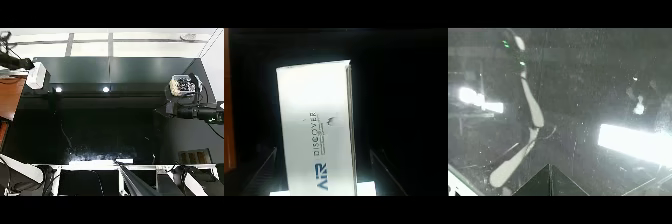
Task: Fold the box and place the chain.
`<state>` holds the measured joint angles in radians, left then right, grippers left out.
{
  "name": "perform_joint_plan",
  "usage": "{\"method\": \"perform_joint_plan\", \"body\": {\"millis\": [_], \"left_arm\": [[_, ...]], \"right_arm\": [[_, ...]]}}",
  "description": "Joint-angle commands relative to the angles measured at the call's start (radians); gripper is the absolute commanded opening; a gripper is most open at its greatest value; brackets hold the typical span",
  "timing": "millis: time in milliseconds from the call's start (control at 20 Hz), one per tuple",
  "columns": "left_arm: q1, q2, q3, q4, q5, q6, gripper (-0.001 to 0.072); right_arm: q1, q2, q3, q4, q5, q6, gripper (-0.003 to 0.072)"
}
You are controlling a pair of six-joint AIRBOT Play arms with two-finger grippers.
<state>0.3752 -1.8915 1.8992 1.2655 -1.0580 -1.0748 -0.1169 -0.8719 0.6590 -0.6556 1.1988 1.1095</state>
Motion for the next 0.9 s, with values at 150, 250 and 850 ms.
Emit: {"method": "perform_joint_plan", "body": {"millis": [150, 250, 850], "left_arm": [[0.000, 0.140, 0.162, 0.049, -0.389, -0.268, 0.0417], [-0.006, 0.241, 0.084, -0.004, -0.402, -0.277, 0.0022], [-0.430, 1.150, -1.138, -0.122, 0.359, -0.153, 0.0026]], "right_arm": [[0.000, 0.001, 0.147, -0.065, -0.024, -0.037, 0.0021], [0.000, 0.002, 0.230, -0.134, -0.029, -0.021, 0.0021], [0.000, 0.436, -0.069, -0.697, -0.275, 0.406, 0.0022]]}}
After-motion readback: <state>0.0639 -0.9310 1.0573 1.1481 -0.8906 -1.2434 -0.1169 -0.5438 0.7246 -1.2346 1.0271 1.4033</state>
